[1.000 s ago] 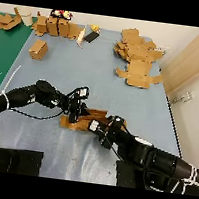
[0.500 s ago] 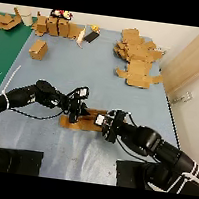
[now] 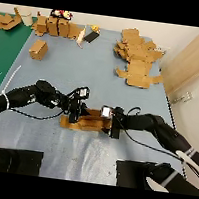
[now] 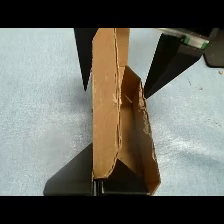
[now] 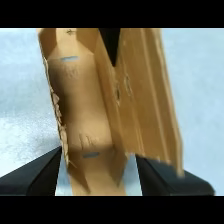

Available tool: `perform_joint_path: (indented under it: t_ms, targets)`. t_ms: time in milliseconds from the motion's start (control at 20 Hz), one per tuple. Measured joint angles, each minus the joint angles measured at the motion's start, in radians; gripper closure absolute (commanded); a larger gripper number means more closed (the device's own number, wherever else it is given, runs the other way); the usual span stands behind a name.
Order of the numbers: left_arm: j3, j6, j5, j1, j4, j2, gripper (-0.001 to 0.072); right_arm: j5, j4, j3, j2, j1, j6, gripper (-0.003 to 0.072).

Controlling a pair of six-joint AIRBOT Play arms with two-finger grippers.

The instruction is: Fold the box.

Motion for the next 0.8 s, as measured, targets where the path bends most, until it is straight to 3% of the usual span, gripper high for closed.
perform_joint_path:
  t_ms: [200, 800]
  targets:
    - [0.0, 0.0, 0.0, 0.0, 0.0, 0.0, 0.0696, -0.048, 0.049, 0.055, -0.086, -0.016, -0.052, -0.0023]
    - [0.0, 0.0, 0.0, 0.0, 0.0, 0.0, 0.0696, -0.097, 0.023, 0.076, -0.138, -0.021, -0.017, -0.0022]
